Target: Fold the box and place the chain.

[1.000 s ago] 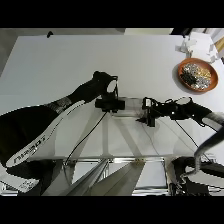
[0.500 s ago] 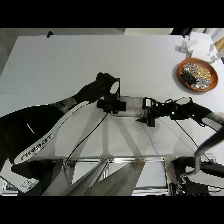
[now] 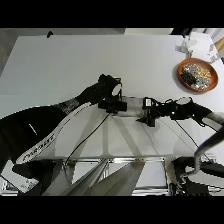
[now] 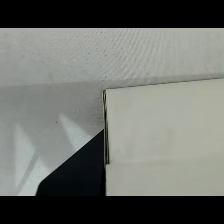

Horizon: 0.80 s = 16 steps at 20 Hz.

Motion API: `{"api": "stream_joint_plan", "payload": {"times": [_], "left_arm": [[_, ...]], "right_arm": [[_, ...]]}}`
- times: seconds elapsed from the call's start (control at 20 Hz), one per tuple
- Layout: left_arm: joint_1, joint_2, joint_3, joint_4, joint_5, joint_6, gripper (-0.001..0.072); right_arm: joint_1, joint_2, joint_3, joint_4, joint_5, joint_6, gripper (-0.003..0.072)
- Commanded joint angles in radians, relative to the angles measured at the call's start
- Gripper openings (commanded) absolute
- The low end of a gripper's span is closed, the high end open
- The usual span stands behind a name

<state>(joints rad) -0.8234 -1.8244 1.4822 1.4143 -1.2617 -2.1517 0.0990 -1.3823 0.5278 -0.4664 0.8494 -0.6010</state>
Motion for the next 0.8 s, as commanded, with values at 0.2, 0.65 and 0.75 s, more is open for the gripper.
{"api": "stream_joint_plan", "payload": {"times": [0.2,0.65,0.75], "left_arm": [[-0.001,-0.001,0.001,-0.003,-0.008,-0.007,0.0144],[-0.001,-0.001,0.001,-0.003,-0.037,0.001,0.0126],[-0.001,-0.001,0.001,-0.003,-0.043,0.001,0.0227]], "right_arm": [[0.000,0.001,0.000,0.000,-0.001,-0.002,0.0324],[0.001,0.001,0.000,0.000,0.000,-0.002,0.0324],[0.001,0.001,0.000,0.000,0.000,-0.002,0.0324]]}}
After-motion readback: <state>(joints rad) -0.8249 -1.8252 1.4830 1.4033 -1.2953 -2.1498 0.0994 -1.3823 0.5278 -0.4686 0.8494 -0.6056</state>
